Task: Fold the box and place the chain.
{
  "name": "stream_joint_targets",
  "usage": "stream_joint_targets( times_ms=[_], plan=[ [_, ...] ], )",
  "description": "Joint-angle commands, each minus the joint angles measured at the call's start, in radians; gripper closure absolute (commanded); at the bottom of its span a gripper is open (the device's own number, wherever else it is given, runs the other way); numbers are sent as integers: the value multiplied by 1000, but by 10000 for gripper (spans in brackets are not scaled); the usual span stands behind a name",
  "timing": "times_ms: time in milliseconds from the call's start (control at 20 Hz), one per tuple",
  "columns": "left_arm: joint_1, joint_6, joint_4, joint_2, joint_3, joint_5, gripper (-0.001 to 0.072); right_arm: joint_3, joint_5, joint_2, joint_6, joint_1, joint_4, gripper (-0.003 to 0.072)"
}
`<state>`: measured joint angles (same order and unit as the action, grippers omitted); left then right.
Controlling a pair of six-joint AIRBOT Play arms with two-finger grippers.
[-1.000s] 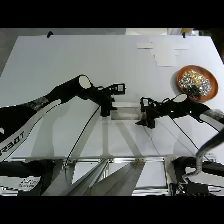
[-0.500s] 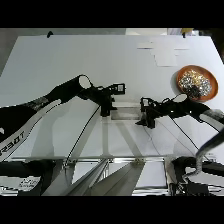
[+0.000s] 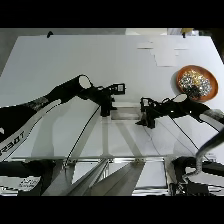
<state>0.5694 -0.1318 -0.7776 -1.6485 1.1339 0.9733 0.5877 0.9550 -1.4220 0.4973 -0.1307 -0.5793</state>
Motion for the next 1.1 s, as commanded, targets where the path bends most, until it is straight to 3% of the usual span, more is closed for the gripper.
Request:
stream_joint_targets(
  times_ms=[0,50,100,150,200,250,450,700,750,800,900,950,1050],
  plan=[
    [0,0,0,0,0,-1,699,0,3,1,0,0,0,275],
    [0,0,0,0,0,0,699,0,3,1,0,0,0,275],
    [-2,-1,-1,0,0,3,653,0,3,1,0,0,0,275],
    [-4,-1,-2,2,0,19,427,0,3,1,0,0,0,275],
    [-9,-7,-1,2,0,26,108,0,2,1,0,0,0,275],
    [-11,-28,-3,5,0,26,22,0,3,1,1,0,0,275],
    [-36,-104,-96,47,0,79,18,0,2,1,0,0,0,275],
    [-73,-273,-286,198,0,127,19,0,2,1,0,0,0,275],
    [-75,-314,-309,234,0,138,22,0,2,1,0,0,0,275],
    [-74,-345,-317,267,0,153,87,0,3,1,0,0,0,275],
    [-62,-375,-308,331,0,210,538,0,2,1,0,0,0,275],
    [-51,-373,-296,356,0,245,703,0,2,1,0,0,0,275],
    [-26,-425,-216,378,0,280,707,0,2,1,0,0,0,275]
  ],
)
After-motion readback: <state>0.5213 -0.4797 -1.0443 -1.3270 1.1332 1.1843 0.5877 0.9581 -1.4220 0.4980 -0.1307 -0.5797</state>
